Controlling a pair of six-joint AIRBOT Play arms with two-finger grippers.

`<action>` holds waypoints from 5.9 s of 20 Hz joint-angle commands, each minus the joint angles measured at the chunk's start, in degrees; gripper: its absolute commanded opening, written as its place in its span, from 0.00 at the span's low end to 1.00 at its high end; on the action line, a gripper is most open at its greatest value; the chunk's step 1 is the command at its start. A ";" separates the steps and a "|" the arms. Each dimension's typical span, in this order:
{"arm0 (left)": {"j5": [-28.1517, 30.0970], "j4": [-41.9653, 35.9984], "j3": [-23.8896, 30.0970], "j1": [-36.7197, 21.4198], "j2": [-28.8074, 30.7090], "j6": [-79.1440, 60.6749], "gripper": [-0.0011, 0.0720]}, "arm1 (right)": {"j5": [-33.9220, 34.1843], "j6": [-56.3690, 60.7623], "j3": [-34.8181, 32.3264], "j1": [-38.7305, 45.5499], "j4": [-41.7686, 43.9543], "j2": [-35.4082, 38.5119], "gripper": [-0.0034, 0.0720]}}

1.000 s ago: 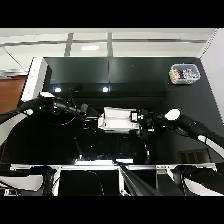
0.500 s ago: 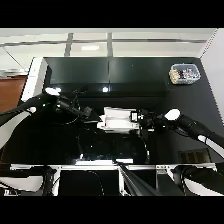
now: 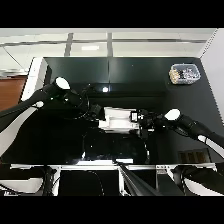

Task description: Fold the box and place the chain.

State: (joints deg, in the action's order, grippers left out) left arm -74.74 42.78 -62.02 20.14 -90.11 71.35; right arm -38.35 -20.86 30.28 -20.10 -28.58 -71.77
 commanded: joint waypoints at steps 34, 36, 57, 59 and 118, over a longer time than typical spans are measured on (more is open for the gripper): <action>3.78 45.27 -10.36 28.59 -4.17 53.77 0.39 | 0.00 0.02 0.04 0.00 0.00 0.02 0.12; 4.31 45.13 -10.75 28.65 -4.17 54.29 0.39 | 0.02 0.02 0.04 0.00 0.00 0.02 0.12; 3.54 45.24 -11.87 28.11 -4.68 54.90 0.58 | 0.00 0.02 0.04 0.00 0.00 0.02 0.12; 2.27 46.56 -12.22 28.13 -4.66 54.90 0.58 | 0.00 0.02 0.04 0.00 0.00 0.02 0.12; -0.63 46.71 -12.85 28.85 -4.72 60.48 0.05 | -1.07 18.14 0.39 -4.31 1.44 3.04 0.57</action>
State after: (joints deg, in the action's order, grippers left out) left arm -75.50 89.52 -74.85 48.97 -94.80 131.90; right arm -39.59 -4.25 30.70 -24.27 -27.40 -68.64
